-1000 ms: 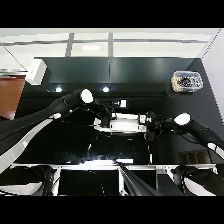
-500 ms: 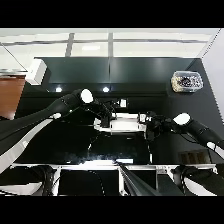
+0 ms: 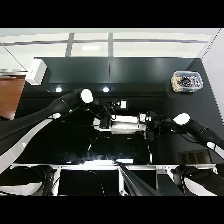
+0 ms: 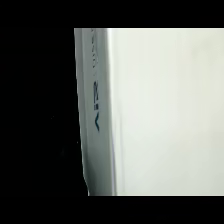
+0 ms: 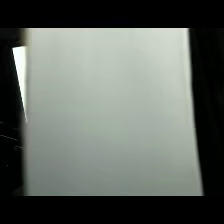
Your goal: Fold the box and place the chain.
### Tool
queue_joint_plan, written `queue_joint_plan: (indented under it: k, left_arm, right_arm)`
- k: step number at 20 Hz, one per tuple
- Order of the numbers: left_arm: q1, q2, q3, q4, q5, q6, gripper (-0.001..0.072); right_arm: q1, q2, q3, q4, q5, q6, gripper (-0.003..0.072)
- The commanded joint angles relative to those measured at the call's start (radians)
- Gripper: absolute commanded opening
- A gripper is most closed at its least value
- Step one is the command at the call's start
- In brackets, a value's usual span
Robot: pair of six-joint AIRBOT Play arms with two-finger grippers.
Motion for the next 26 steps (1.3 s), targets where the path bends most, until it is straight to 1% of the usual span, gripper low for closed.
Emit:
queue_joint_plan:
  k: [1, 5, 6, 7, 8, 9, 10, 11, 12, 15, 16, 18, 20, 23, 25, 26]
  left_arm:
    - [0.001, 0.042, 0.007, 0.119, -0.055, -0.113, 0.0514]
    - [0.005, 0.148, 0.007, 0.365, -0.174, -0.399, 0.0513]
    - [0.016, 0.175, 0.006, 0.393, -0.207, -0.458, 0.0508]
    - [0.035, 0.203, 0.001, 0.393, -0.233, -0.496, 0.0504]
    - [0.053, 0.228, -0.008, 0.386, -0.245, -0.534, 0.0487]
    - [0.071, 0.254, -0.022, 0.377, -0.257, -0.586, 0.0389]
    - [0.085, 0.275, -0.040, 0.364, -0.270, -0.627, 0.0247]
    - [0.095, 0.295, -0.065, 0.324, -0.295, -0.635, 0.0074]
    - [0.098, 0.310, -0.095, 0.260, -0.315, -0.635, 0.0024]
    - [0.074, 0.326, -0.224, -0.037, -0.335, -0.621, 0.0024]
    - [0.055, 0.324, -0.268, -0.110, -0.322, -0.585, 0.0023]
    - [0.011, 0.324, -0.348, -0.269, -0.220, -0.483, 0.0023]
    - [-0.004, 0.324, -0.390, -0.454, -0.076, -0.354, 0.0023]
    - [0.019, 0.324, -0.393, -0.635, 0.158, -0.225, 0.0024]
    - [0.048, 0.321, -0.393, -0.758, 0.280, -0.134, 0.0024]
    - [0.060, 0.312, -0.393, -0.793, 0.353, -0.128, 0.0024]
  right_arm:
    - [0.001, -0.001, 0.000, -0.016, 0.028, 0.000, 0.0438]
    - [0.001, -0.001, 0.000, -0.024, 0.044, 0.000, 0.0437]
    - [0.001, -0.001, 0.000, -0.025, 0.054, 0.000, 0.0415]
    - [0.001, -0.001, 0.000, -0.024, 0.062, 0.000, 0.0344]
    - [0.001, -0.001, 0.000, -0.024, 0.065, 0.000, 0.0315]
    - [0.001, -0.001, 0.000, -0.024, 0.065, 0.000, 0.0315]
    - [0.001, -0.001, 0.000, -0.021, 0.064, 0.000, 0.0316]
    - [0.001, -0.001, 0.000, -0.021, 0.064, 0.000, 0.0315]
    - [0.001, -0.001, 0.000, -0.021, 0.064, 0.000, 0.0315]
    - [0.001, -0.001, 0.000, -0.014, 0.061, 0.000, 0.0315]
    - [0.001, -0.001, 0.000, -0.014, 0.061, 0.000, 0.0315]
    - [0.001, -0.001, 0.000, -0.014, 0.061, 0.000, 0.0315]
    - [0.001, -0.001, 0.000, -0.013, 0.062, 0.001, 0.0315]
    - [0.001, -0.001, 0.000, -0.014, 0.061, 0.000, 0.0315]
    - [0.001, -0.001, 0.000, -0.014, 0.061, 0.001, 0.0315]
    - [0.001, -0.001, 0.000, -0.014, 0.061, 0.000, 0.0315]
